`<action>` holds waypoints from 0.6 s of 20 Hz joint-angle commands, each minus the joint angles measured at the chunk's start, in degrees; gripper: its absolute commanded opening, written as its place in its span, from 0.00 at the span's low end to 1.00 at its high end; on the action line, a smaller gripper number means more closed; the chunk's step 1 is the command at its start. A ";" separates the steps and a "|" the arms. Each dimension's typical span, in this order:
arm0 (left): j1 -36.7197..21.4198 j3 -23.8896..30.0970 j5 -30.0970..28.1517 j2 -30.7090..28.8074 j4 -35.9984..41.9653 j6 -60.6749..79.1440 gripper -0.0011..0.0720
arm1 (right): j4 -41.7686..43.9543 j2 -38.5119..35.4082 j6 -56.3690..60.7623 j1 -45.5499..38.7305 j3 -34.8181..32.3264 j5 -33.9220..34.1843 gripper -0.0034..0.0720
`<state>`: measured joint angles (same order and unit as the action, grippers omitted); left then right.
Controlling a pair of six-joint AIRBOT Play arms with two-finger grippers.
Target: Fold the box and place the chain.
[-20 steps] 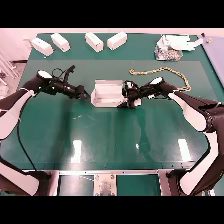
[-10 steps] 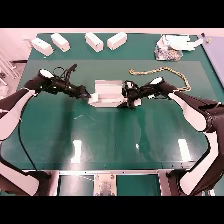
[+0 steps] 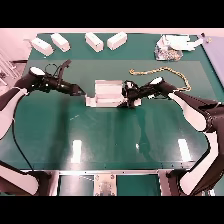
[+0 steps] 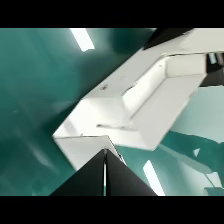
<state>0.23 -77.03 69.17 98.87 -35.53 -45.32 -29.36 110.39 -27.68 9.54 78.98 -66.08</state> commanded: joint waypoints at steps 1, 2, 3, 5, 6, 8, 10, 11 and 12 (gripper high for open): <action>-1.75 0.57 0.15 -0.26 -5.92 -4.37 0.04 | 0.00 -0.02 0.02 0.00 0.00 0.00 0.82; -1.14 0.87 -0.52 -0.04 -7.04 -4.52 0.04 | 0.00 -0.02 0.02 0.00 0.00 0.00 0.82; -0.39 0.87 -1.40 0.39 -8.87 -6.34 0.04 | 0.00 -0.02 0.02 0.00 0.00 0.00 0.82; 0.74 0.90 -2.82 1.18 -11.58 -8.61 0.04 | 0.00 -0.02 0.02 0.00 0.00 0.00 0.82; 1.09 0.92 -3.19 1.53 -11.91 -8.81 0.04 | 0.00 -0.02 0.02 0.00 0.00 0.00 0.82; 2.08 0.92 -3.87 2.36 -11.69 -9.75 0.04 | 0.00 -0.02 0.02 0.00 0.00 -0.02 0.82; 4.11 0.92 -4.87 3.58 -11.50 -9.77 0.04 | 0.00 -0.02 0.02 0.00 0.00 0.00 0.82; 5.22 0.92 -5.49 4.04 -11.06 -9.75 0.04 | 0.00 -0.02 0.02 0.00 0.00 0.00 0.82; 6.01 0.92 -5.95 4.20 -10.99 -9.73 0.04 | 0.00 -0.02 0.02 0.00 0.00 0.00 0.82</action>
<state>4.10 -76.12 65.04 102.04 -46.17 -54.26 -29.36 110.39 -27.66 9.54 78.98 -66.08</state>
